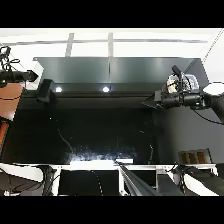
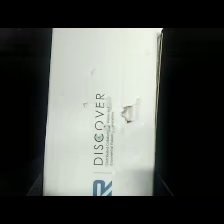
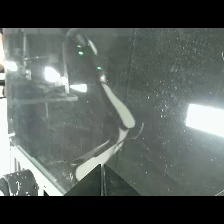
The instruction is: Fold the box and place the chain.
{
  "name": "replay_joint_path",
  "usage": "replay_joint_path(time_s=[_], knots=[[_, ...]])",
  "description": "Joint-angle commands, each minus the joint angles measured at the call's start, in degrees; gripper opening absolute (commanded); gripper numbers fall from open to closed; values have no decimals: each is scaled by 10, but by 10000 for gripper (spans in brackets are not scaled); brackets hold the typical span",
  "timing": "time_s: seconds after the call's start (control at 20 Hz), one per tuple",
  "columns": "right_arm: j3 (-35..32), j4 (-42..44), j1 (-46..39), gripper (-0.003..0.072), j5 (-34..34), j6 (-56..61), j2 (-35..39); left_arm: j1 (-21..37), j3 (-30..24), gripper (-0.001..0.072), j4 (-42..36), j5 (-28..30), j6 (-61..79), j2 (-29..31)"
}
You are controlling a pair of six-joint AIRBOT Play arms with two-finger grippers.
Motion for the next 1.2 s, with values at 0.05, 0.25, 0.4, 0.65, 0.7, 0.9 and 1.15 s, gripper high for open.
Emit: replay_joint_path(time_s=[0.05,0.25,0.4,0.65,0.7,0.9,1.15], knots=[[0,2,1,24,-21,0,0,-7,28,342,19,-10,-16,-54],[0,2,1,24,-18,0,0,-17,49,718,68,-31,-16,-48],[1,10,1,25,-12,0,0,-14,83,718,70,-92,-22,-16],[8,30,-2,24,-22,-16,0,-6,91,718,77,-167,-71,89],[14,34,-5,24,-29,-19,1,-7,91,718,83,-200,-91,110],[65,32,-17,24,-28,-28,1,-11,90,302,84,-356,-228,187],[138,-46,-18,23,-27,-21,19,-44,46,27,80,-450,-297,276]])
